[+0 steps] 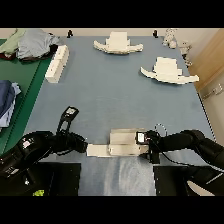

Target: Fold the box.

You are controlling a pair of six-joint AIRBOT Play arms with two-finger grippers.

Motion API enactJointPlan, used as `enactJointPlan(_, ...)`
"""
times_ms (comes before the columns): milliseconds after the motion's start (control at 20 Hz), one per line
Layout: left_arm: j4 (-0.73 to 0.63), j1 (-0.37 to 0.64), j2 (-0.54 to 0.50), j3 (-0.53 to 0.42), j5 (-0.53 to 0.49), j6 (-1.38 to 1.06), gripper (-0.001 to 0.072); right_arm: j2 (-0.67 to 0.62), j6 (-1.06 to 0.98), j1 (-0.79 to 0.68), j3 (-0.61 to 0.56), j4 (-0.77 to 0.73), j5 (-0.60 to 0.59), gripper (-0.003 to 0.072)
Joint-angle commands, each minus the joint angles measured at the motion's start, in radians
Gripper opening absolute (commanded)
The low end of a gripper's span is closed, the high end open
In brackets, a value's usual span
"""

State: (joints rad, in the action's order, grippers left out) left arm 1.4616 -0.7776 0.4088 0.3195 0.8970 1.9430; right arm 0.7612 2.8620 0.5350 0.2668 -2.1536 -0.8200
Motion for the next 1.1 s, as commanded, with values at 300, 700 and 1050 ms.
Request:
enactJointPlan(300,-0.396,0.073,0.309,-0.003,-0.097,-0.037,0.0015,0.0,0.0,0.001,0.0,0.0,0.0,0.0536)
enactJointPlan(700,-0.623,0.073,0.375,-0.002,-0.132,-0.241,0.0015,0.0,0.0,0.001,0.0,0.0,0.0,0.0536)
enactJointPlan(1050,-0.792,0.075,0.375,0.034,-0.138,-0.403,0.0015,0.0,0.0,0.001,0.0,0.0,0.0,0.0536)
